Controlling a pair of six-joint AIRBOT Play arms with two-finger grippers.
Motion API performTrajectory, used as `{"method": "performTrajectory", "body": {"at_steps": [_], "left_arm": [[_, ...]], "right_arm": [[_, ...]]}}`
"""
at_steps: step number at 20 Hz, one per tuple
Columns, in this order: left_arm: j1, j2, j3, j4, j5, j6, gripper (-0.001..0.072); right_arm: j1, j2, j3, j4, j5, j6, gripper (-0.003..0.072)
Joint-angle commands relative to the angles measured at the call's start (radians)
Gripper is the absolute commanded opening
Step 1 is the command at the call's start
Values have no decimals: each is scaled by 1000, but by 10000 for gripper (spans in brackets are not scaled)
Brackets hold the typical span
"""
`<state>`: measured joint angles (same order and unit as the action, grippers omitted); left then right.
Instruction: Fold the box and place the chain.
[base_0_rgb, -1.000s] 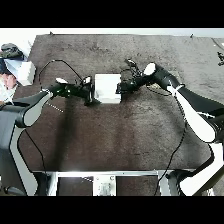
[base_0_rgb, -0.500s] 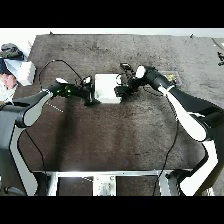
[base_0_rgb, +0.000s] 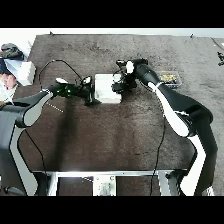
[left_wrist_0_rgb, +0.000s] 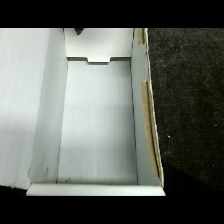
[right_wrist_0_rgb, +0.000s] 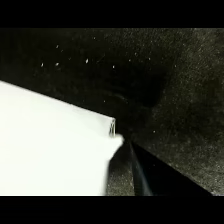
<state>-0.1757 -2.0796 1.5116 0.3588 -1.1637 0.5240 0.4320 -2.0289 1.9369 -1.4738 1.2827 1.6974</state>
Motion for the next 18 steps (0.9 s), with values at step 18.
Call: {"method": "performTrajectory", "body": {"at_steps": [18], "left_arm": [[0,1,1,0,0,0,416]], "right_arm": [[42,-60,51,-90,45,253,213]]}}
